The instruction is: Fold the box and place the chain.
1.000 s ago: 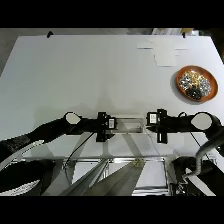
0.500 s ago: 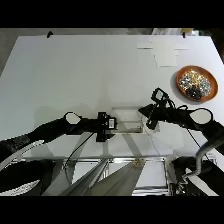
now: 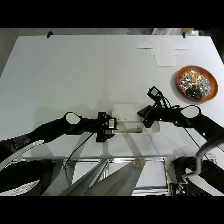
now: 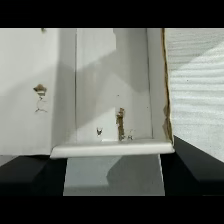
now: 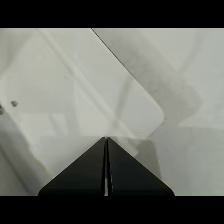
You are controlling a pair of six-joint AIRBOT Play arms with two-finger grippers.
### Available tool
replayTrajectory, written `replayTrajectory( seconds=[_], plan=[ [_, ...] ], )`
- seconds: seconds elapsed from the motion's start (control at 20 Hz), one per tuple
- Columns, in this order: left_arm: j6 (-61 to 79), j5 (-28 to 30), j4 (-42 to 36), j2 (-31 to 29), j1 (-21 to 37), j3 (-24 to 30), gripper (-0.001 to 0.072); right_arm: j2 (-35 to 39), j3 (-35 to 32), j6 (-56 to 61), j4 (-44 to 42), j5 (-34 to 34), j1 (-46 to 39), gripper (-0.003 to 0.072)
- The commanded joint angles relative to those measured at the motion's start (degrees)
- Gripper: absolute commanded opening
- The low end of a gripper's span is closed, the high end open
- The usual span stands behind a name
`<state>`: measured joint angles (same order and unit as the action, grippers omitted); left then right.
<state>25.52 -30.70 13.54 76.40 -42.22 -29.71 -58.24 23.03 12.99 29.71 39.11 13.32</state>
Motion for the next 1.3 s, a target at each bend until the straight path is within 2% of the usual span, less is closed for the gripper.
replayTrajectory(
  seconds=[0.0,0.1,0.2,0.35,0.5,0.55,0.6,0.65,0.75,0.85,1.25],
  plan=[
    [0.0,0.04,0.0,-0.02,0.0,0.0,0.0151,4.61,1.44,8.59,8.5,3.06,0.0,0.0017],
    [0.0,0.04,0.0,-0.07,-0.02,0.0,0.0151,9.75,2.38,13.57,17.11,5.07,0.0,0.0017],
    [0.0,0.04,0.0,-0.07,-0.02,0.0,0.0151,13.29,2.36,12.79,24.04,8.44,0.0,0.0013],
    [0.0,0.02,0.0,-0.07,0.0,0.0,0.0151,13.22,2.08,-3.21,31.32,17.77,0.0,0.0013],
    [0.0,0.04,0.0,-0.07,0.0,0.0,0.0151,11.72,1.4,-8.87,31.23,18.08,0.0,0.0017],
    [0.0,0.04,0.0,-0.07,-0.02,0.0,0.0151,11.06,1.18,-10.6,30.42,17.77,0.0,0.0074],
    [0.0,0.02,0.0,-0.07,-0.02,0.0,0.0151,10.23,0.94,-12.94,28.87,17.59,0.02,0.0181],
    [0.0,0.04,0.02,-0.07,-0.02,0.0,0.0151,9.29,0.76,-15.3,27.45,17.42,0.0,0.0225],
    [0.0,0.02,0.0,-0.07,-0.02,0.0,0.0151,7.06,0.76,-19.02,25.0,17.33,0.0,0.021],
    [0.0,0.02,0.0,-0.07,-0.02,0.0,0.0151,5.64,0.76,-21.11,23.15,16.5,0.0,0.0015],
    [0.0,0.04,0.0,-0.07,0.0,0.0,0.0151,2.27,0.76,-24.55,16.09,14.6,0.02,0.0021]
  ],
)
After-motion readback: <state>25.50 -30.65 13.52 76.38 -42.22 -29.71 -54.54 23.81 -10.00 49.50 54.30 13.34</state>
